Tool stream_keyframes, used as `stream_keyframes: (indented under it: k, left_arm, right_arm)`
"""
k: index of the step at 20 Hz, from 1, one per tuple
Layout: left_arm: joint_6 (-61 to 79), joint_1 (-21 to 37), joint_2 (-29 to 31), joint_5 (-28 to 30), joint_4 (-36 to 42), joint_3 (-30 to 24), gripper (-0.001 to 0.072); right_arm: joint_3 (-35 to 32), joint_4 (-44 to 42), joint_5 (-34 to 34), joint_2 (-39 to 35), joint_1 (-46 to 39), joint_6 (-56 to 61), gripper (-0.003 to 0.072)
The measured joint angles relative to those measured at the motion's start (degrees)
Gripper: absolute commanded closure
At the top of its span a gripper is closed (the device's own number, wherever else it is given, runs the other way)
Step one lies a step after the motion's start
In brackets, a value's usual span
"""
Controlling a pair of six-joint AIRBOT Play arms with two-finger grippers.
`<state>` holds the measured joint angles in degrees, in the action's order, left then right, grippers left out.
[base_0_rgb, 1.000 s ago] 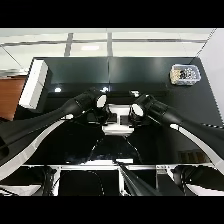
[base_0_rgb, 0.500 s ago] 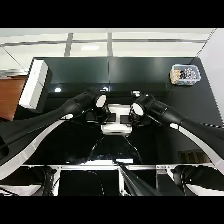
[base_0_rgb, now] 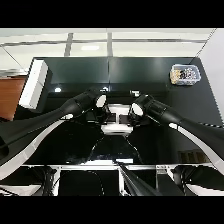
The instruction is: Fold the box and place the chain.
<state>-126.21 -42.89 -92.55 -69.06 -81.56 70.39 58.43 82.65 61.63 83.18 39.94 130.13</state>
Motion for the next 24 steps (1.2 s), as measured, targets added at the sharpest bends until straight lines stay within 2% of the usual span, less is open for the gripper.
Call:
stream_keyframes:
  k: [3, 4, 5, 6, 10, 14, 18, 19, 20, 22, 24]
  left_arm:
    - [0.0, 0.0, 0.0, 0.0, 0.0, 0.0, 0.0684]
    - [0.0, 0.0, 0.0, -0.1, 0.0, 0.0, 0.0684]
    - [0.0, 0.0, 0.0, 0.0, -0.1, 0.0, 0.0684]
    - [0.0, 0.0, 0.0, 0.0, -0.1, 0.0, 0.0684]
    - [0.0, 0.0, 0.0, 0.1, -0.3, 0.0, 0.0684]
    - [0.0, 0.0, 0.0, 0.5, -0.4, 0.0, 0.0684]
    - [0.0, 0.0, 0.0, 0.6, -0.4, 0.0, 0.0684]
    - [0.0, 0.0, 0.0, 0.6, -0.4, 0.0, 0.0684]
    - [0.0, 0.0, 0.0, 0.7, -0.4, 0.0, 0.0684]
    - [0.0, 0.0, 0.0, 0.7, -0.4, 0.0, 0.0684]
    - [0.0, 0.0, 0.0, 0.8, -0.4, 0.0, 0.0684]
  right_arm:
    - [0.0, -0.1, 0.0, 0.3, 0.0, 0.0, 0.0675]
    - [0.0, -0.1, 0.2, 0.4, 0.0, 0.0, 0.0642]
    - [0.1, -0.1, 0.3, 0.4, 0.0, 0.0, 0.0399]
    - [0.1, -0.1, 0.4, 0.3, 0.0, -0.1, 0.0346]
    - [1.3, -0.1, 1.3, -2.6, -0.5, -4.0, 0.0347]
    - [3.7, 2.5, 2.3, -11.7, -3.8, -11.1, 0.0346]
    - [4.4, 18.5, 1.0, -19.1, -11.2, -14.4, 0.0345]
    - [4.1, 22.6, -0.8, -19.6, -14.2, -14.6, 0.0194]
    - [3.6, 25.0, -2.6, -19.5, -17.6, -14.6, -0.0034]
    - [2.9, 27.2, -7.6, -17.3, -25.5, -14.0, -0.0034]
    - [2.9, 25.0, -12.3, -13.2, -33.4, -13.7, -0.0034]
